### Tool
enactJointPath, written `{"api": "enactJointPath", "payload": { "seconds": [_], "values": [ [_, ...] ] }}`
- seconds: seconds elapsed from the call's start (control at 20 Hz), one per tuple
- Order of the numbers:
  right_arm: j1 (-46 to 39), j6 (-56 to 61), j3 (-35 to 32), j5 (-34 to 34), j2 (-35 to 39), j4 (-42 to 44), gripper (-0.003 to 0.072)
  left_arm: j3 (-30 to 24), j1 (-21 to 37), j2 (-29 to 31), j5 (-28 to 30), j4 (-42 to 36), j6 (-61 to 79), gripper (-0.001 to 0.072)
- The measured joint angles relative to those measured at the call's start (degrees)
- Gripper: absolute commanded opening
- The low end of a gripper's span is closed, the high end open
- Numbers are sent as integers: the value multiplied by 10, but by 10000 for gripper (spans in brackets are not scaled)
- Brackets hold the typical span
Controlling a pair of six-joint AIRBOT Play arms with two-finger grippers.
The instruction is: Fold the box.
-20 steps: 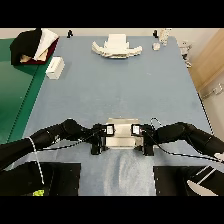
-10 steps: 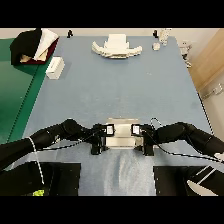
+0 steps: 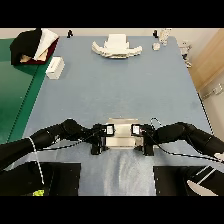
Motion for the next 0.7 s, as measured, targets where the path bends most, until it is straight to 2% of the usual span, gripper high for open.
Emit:
{"api": "enactJointPath", "payload": {
  "seconds": [0.05,0.1,0.35,0.55,0.6,0.65,0.7],
  "values": [
    [0,0,0,0,0,0,603,0,0,0,0,0,0,312],
    [0,0,0,0,0,0,712,0,0,0,0,0,0,312],
    [0,20,3,-26,22,-18,711,0,0,0,0,0,0,312],
    [0,168,25,-108,77,-133,704,0,0,0,0,0,0,312],
    [0,230,35,-130,94,-170,699,0,0,0,0,0,0,312],
    [0,290,45,-155,110,-202,610,0,0,0,0,0,0,312],
    [0,353,56,-177,125,-225,466,0,0,0,0,0,0,312]
  ]
}}
